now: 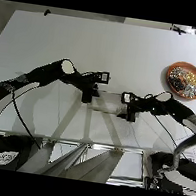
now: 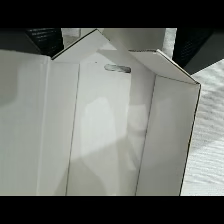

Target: Fold the box and place the chain.

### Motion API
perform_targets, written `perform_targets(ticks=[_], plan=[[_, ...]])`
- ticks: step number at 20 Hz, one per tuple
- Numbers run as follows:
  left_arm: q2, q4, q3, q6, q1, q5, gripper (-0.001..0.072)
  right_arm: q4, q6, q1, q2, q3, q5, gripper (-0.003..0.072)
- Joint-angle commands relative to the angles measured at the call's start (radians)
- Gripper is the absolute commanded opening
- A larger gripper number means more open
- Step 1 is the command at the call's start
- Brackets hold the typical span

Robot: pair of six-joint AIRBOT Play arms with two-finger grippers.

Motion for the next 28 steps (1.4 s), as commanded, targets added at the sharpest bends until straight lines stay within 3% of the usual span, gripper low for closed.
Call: perform_targets(ticks=[1, 6, 10, 12, 14, 16, 28], plan=[[0.000, 0.001, 0.000, 0.000, 0.000, -0.002, 0.0009, -0.003, 0.021, -0.005, -0.002, 0.000, 0.033, 0.0714], [0.000, 0.001, 0.000, 0.000, 0.000, -0.002, 0.0009, 0.017, 0.122, -0.005, -0.002, 0.000, 0.042, 0.0697], [0.000, 0.001, 0.000, 0.000, 0.000, -0.002, 0.0009, 0.021, 0.133, -0.005, -0.012, 0.000, 0.025, 0.0637], [0.000, 0.001, 0.000, 0.000, 0.000, -0.002, 0.0009, 0.019, 0.132, -0.005, -0.032, 0.000, 0.008, 0.0547], [0.000, 0.001, 0.000, 0.000, 0.000, -0.002, 0.0009, 0.015, 0.132, -0.005, -0.044, 0.000, -0.019, 0.0550], [0.000, 0.001, 0.000, 0.000, 0.000, -0.002, 0.0009, 0.016, 0.119, -0.005, -0.044, 0.000, -0.039, 0.0609], [0.000, 0.001, 0.000, 0.000, 0.000, -0.002, 0.0009, 0.018, 0.040, -0.005, -0.087, 0.078, -0.036, 0.0610]])
